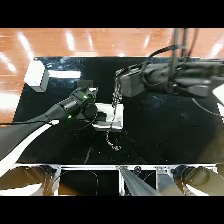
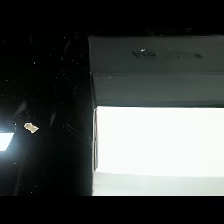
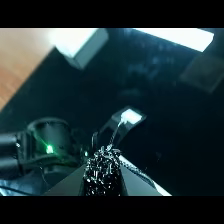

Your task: Fold the box and place the chain.

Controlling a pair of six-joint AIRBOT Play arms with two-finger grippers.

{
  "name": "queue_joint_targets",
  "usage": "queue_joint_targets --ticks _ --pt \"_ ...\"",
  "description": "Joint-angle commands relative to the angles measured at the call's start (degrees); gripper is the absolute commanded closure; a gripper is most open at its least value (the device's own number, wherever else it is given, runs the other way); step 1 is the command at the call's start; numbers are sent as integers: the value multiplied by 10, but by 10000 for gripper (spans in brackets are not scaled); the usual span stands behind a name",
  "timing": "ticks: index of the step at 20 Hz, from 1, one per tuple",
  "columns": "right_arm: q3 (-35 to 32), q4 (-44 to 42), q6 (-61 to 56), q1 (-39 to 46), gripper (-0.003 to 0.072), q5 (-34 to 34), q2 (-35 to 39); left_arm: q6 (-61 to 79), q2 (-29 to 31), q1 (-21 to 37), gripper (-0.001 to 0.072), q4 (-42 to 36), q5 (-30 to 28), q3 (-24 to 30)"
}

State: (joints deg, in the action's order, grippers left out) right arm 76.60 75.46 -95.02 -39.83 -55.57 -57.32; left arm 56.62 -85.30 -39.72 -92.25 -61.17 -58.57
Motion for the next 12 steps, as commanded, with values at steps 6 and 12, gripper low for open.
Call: queue_joint_targets --ticks 6,12 --pt "-48 -1 7 -5 658 -24 -36 0 0 0 683 0 2 0" --pt "-84 -6 3 -5 658 -7 -52 0 0 0 683 0 2 0"
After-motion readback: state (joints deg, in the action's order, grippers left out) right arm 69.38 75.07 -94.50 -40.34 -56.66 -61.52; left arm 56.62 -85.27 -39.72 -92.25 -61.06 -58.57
